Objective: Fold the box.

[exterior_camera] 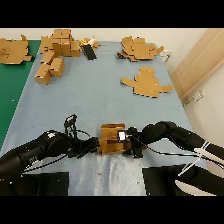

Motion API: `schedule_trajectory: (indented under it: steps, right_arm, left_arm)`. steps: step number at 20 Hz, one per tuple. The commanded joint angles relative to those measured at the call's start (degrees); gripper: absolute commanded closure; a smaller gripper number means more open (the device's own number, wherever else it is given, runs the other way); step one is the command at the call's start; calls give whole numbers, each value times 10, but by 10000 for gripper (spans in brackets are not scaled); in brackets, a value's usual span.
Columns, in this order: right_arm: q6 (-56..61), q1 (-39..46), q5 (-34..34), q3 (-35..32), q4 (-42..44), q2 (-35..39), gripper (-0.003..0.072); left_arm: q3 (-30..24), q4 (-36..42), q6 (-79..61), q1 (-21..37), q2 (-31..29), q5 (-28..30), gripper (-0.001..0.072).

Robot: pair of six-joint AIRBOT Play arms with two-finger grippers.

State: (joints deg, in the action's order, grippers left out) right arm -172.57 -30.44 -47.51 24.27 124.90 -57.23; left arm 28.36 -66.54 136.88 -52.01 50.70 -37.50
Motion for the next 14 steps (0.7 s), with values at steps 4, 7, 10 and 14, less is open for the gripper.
schedule_trajectory:
  steps: [4, 7, 10, 14]
  right_arm:
    - [0, 0, 0, 0, 0, 0, 166]
    - [0, 0, 0, 0, 0, 0, 166]
    - [0, 0, 0, 0, 0, 0, 167]
    - [0, 0, 0, 0, 0, 0, 166]
  left_arm:
    - [61, -41, 17, -17, 0, -32, 292]
    - [67, -48, 21, -17, 1, -49, 292]
    - [67, -49, 21, -32, 12, -49, 214]
    - [67, -47, 21, -51, 49, -46, 149]
